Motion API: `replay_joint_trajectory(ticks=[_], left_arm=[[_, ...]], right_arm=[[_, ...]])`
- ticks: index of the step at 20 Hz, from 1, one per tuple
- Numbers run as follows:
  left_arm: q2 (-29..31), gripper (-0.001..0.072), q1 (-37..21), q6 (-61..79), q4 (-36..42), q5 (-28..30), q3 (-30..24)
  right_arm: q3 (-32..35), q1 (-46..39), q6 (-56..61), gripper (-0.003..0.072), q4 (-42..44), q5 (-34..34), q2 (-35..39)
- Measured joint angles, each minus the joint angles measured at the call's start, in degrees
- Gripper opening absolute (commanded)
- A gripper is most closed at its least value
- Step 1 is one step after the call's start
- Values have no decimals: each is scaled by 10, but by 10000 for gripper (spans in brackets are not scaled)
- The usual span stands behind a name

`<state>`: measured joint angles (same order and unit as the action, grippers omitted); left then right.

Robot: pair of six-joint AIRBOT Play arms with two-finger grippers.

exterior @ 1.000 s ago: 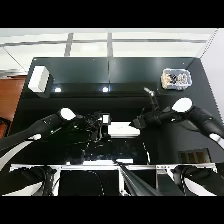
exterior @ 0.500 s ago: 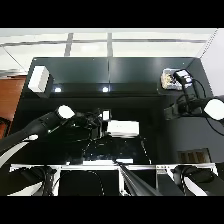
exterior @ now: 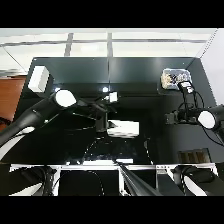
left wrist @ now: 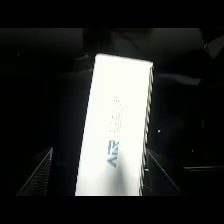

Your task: Fold the box and place the chain.

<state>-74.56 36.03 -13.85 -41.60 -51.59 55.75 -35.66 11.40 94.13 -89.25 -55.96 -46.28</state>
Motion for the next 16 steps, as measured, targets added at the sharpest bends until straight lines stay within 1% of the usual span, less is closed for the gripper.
replay_joint_trajectory(ticks=[4,6,10,16], left_arm=[[-79,713,37,-38,-8,-1,62],[-107,713,49,-49,-28,-17,77],[-136,713,58,-67,-47,-36,92],[-147,713,68,-75,-55,-56,110]], right_arm=[[8,-1,2,12,13,19,0],[9,0,2,12,16,23,0],[10,0,2,12,19,29,0],[10,-1,2,12,21,35,0]])
